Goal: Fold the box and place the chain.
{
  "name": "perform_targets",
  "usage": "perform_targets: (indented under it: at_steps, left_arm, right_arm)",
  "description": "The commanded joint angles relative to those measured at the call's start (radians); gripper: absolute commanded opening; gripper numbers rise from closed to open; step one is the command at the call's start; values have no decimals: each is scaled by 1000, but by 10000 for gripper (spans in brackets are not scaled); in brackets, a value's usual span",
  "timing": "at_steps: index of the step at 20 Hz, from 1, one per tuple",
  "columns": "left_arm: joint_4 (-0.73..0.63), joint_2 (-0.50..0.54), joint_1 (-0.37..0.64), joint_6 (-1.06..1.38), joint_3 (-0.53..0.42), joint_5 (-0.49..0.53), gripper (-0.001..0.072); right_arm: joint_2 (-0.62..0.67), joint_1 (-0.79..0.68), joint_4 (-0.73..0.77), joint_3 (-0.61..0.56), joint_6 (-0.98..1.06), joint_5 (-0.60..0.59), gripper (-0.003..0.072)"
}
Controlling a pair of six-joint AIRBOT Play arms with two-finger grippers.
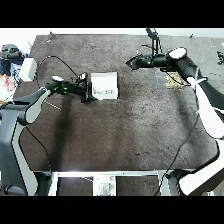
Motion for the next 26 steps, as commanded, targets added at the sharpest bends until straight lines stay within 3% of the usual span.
perform_targets:
  at_steps: [1, 7, 19, 20, 21, 26]
  left_arm:
    - [0, 0, 1, 0, 0, 0, 217]
    - [0, 0, 1, 0, 0, 0, 217]
    - [0, 0, 1, 0, 0, 0, 218]
    - [0, 0, 1, 0, 0, 0, 217]
    - [0, 0, 1, 0, 0, 0, 217]
    - [0, 0, 0, 0, 0, 0, 217]
  right_arm:
    - [-164, -19, 103, 147, -111, 168, 149]
    - [-245, -14, 101, 179, -163, 215, 150]
    - [-206, 24, 96, 179, -325, 417, 159]
    - [-201, 26, 95, 179, -325, 436, 236]
    - [-200, 31, 90, 179, -325, 449, 255]
    - [-200, 91, -48, 179, -350, 423, 255]
